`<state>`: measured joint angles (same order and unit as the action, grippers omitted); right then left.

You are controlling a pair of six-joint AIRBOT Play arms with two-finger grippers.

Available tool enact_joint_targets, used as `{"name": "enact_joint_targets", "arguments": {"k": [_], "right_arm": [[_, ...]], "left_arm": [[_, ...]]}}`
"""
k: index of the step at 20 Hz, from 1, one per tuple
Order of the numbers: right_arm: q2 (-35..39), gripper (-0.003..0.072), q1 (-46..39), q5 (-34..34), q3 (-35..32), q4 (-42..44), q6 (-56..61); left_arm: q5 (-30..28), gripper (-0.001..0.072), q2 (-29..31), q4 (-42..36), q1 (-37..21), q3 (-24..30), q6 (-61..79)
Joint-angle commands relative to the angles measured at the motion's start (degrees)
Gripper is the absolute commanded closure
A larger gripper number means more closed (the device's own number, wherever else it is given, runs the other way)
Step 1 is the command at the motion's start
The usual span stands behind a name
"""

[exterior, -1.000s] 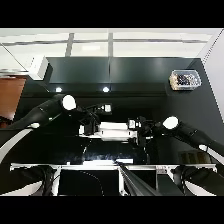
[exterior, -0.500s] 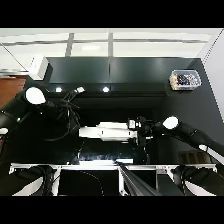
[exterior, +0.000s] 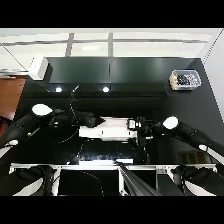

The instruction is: Fold the box and place the chain.

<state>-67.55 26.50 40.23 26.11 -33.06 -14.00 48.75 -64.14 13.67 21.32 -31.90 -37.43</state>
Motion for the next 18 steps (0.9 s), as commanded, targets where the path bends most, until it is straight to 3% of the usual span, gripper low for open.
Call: {"name": "enact_joint_targets", "arguments": {"k": [1,4,7,10,14,18], "right_arm": [[-0.04,0.0128,0.07,-0.02,0.00,0.00,0.02],[-0.04,0.0128,0.07,-0.02,0.00,0.00,0.02],[-0.04,0.0128,0.07,-0.02,0.00,0.00,0.04],[-0.04,0.0128,0.07,-0.02,0.00,0.02,0.04],[-0.04,0.0128,0.04,-0.04,0.00,0.02,0.07],[-0.04,0.0128,0.04,-0.04,0.00,0.00,0.07]], "left_arm": [[-11.23,0.0683,-3.63,-7.74,2.08,0.94,6.54],[-15.54,0.0683,-6.80,-7.23,3.58,0.31,12.74],[-14.43,0.0683,-9.35,2.78,5.53,-2.08,13.42],[-11.85,0.0683,-11.21,15.10,6.58,-5.66,8.09],[-5.14,0.0683,-11.19,24.87,6.01,-9.88,6.69],[1.84,0.0683,-7.06,40.04,1.55,-16.22,-1.64]]}}
